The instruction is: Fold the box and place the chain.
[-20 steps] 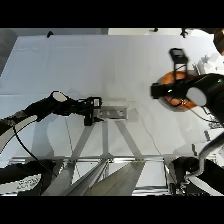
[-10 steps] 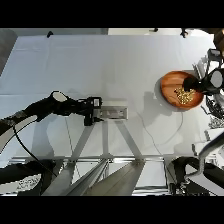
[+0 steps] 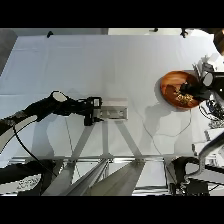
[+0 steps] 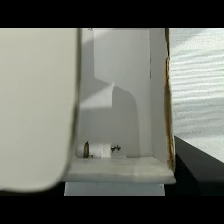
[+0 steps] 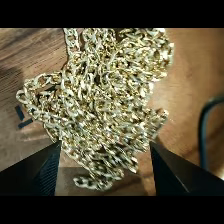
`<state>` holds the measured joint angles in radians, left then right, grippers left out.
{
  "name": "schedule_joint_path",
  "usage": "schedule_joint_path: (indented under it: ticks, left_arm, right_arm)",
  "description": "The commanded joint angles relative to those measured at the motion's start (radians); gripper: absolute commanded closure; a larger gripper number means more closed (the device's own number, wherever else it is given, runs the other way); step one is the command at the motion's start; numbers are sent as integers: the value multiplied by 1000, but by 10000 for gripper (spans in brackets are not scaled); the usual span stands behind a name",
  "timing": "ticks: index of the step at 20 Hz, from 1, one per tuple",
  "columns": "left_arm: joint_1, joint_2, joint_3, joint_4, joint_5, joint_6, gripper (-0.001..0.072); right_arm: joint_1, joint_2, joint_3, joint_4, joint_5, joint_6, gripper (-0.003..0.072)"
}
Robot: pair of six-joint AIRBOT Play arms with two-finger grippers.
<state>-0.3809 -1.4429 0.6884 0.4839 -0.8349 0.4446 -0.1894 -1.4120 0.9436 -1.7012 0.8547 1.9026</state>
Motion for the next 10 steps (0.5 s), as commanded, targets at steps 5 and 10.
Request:
schedule_joint_path:
  ticks: [5,10]
  left_arm:
    - [0,-1,0,0,0,0,277]
    - [0,0,0,0,0,0,277]
  right_arm:
    - [-8,-32,1,13,-37,-1,250]
    - [-8,-35,1,35,-31,0,530]
